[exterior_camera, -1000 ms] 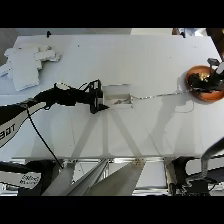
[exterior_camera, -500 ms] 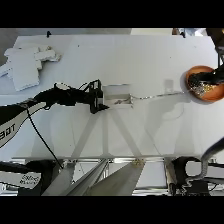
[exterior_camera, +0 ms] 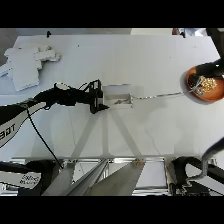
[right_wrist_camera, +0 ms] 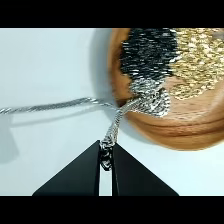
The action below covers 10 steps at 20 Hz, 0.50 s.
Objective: Fold the box and place the chain.
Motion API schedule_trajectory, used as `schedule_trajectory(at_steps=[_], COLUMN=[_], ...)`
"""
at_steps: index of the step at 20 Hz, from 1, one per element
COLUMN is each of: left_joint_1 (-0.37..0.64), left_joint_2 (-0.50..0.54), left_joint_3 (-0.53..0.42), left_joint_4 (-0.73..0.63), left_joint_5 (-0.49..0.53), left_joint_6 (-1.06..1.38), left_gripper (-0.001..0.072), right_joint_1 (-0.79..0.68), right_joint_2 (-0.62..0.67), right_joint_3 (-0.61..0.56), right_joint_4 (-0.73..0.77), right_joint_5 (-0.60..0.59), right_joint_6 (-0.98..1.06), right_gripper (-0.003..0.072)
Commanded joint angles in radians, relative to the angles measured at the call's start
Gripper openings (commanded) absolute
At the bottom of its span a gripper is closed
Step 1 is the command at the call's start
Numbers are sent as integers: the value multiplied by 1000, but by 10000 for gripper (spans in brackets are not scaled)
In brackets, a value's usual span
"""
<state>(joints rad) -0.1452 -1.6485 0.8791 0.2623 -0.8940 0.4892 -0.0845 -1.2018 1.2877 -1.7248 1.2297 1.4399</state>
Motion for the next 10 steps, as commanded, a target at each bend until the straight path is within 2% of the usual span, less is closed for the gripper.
schedule_trajectory(at_steps=[1, 5, 10], left_joint_1=[0, 0, 0], left_joint_2=[0, 0, 0], left_joint_3=[1, 1, 1], left_joint_4=[0, 0, 0], left_joint_5=[0, 0, 0], left_joint_6=[0, 0, 0], left_gripper=[523, 523, 523], right_joint_1=[158, 332, 441], right_joint_2=[43, 42, 24], right_joint_3=[1, 1, 1], right_joint_4=[11, 119, 408], right_joint_5=[97, 80, -35], right_joint_6=[-6, 3, 0], right_gripper=[18, 19, 19])
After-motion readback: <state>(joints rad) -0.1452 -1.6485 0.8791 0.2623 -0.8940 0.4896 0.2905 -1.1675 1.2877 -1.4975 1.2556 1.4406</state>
